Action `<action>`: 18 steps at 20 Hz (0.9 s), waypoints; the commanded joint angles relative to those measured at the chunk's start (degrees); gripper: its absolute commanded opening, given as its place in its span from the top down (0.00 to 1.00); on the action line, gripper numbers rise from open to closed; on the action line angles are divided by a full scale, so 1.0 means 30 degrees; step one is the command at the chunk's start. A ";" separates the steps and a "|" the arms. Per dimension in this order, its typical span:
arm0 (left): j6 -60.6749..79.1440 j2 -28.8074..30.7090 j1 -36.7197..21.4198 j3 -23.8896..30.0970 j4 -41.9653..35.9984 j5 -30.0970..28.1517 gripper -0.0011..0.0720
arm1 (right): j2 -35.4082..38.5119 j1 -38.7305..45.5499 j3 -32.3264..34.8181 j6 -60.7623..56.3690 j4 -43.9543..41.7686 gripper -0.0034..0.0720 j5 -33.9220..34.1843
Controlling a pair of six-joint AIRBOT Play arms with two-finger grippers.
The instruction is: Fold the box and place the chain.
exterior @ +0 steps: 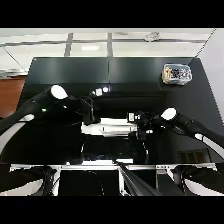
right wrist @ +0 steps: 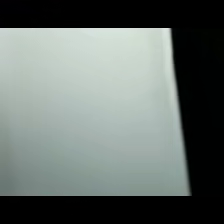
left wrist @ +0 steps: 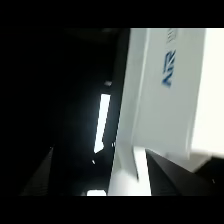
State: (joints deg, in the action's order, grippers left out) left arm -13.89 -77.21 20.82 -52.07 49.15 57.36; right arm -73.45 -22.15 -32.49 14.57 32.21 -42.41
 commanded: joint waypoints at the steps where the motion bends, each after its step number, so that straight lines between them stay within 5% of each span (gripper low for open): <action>1: -0.7031 0.1894 -0.1661 -0.0211 0.3111 0.3767 0.14 | -0.0015 -0.0022 -0.0007 -0.0007 -0.0007 0.33 0.0007; 2: -0.9122 0.2062 -0.2098 -0.0204 0.2885 0.5406 0.30 | -0.0015 -0.0022 -0.0007 -0.0007 -0.0007 0.33 0.0000; 3: -1.0710 0.1996 -0.2339 -0.0095 0.1902 0.7329 0.73 | -0.0015 -0.0022 -0.0007 -0.0007 -0.0007 0.33 0.0000; 4: -1.0477 0.1887 -0.2273 0.0401 0.0029 0.8663 0.95 | -0.0015 -0.0022 -0.0007 -0.0007 -0.0007 0.33 0.0000; 5: -1.0309 0.1836 -0.1887 0.1166 -0.2098 0.8816 0.95 | -0.0015 -0.0022 -0.0007 -0.0007 -0.0007 0.34 0.0000; 6: -0.9763 0.1829 -0.1246 0.2091 -0.4116 0.7919 0.95 | -0.0015 -0.0022 -0.0007 -0.0007 0.0000 0.46 -0.0007; 7: -0.8823 0.1829 -0.0357 0.3053 -0.6003 0.6113 0.95 | -0.0015 -0.0022 -0.0007 0.0000 0.0000 0.71 -0.0015; 11: -0.8276 0.1829 0.2535 0.3570 -0.8743 -0.4313 0.95 | -0.0015 -0.0022 -0.0007 -0.0007 -0.0007 0.75 0.0000; 13: -0.8284 0.1770 0.2754 0.2849 -0.8561 -0.7766 0.95 | -0.0015 -0.0022 -0.0007 -0.0007 -0.0007 0.75 0.0000; 16: -0.8320 0.0976 0.2266 0.2324 -0.6688 -0.8903 0.95 | -0.0015 -0.0022 -0.0007 -0.0015 -0.0015 0.75 0.0007; 18: -0.8510 -0.0044 0.1982 0.2331 -0.5304 -0.7009 0.95 | -0.0015 -0.0022 -0.0007 -0.0022 -0.0015 0.75 0.0022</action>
State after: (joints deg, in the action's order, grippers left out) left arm -38.96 -74.56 27.22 -44.51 28.91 37.43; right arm -73.45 -22.17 -32.47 14.55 32.18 -42.39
